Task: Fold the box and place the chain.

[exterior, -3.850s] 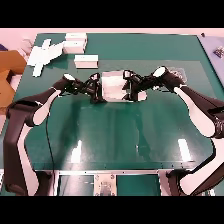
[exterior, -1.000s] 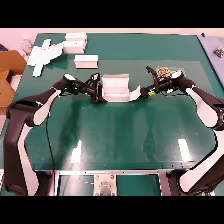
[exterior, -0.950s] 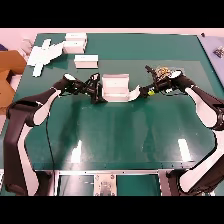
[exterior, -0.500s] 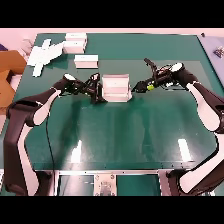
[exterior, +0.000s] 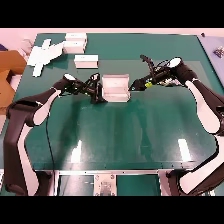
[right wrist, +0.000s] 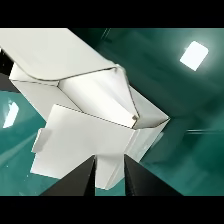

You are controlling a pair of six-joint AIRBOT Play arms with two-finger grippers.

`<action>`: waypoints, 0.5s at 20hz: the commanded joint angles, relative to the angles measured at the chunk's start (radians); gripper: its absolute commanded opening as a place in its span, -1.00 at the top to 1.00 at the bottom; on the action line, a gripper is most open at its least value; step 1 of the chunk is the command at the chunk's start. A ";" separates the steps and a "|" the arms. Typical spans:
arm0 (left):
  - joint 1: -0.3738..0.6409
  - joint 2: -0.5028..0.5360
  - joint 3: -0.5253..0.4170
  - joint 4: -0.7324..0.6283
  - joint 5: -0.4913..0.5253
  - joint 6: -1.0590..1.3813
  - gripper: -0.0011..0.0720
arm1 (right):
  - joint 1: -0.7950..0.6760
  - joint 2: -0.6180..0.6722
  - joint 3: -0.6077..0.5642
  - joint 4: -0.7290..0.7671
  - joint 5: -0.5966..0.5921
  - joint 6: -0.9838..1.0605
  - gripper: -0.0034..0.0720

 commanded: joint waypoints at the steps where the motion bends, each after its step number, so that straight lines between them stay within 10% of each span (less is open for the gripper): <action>1: 0.001 0.000 0.000 0.000 0.000 0.000 -0.48 | 0.010 0.003 0.008 -0.021 0.008 0.007 0.31; 10: 0.001 0.000 0.000 0.000 -0.008 0.000 -0.48 | 0.032 0.002 0.008 -0.115 -0.011 0.038 0.14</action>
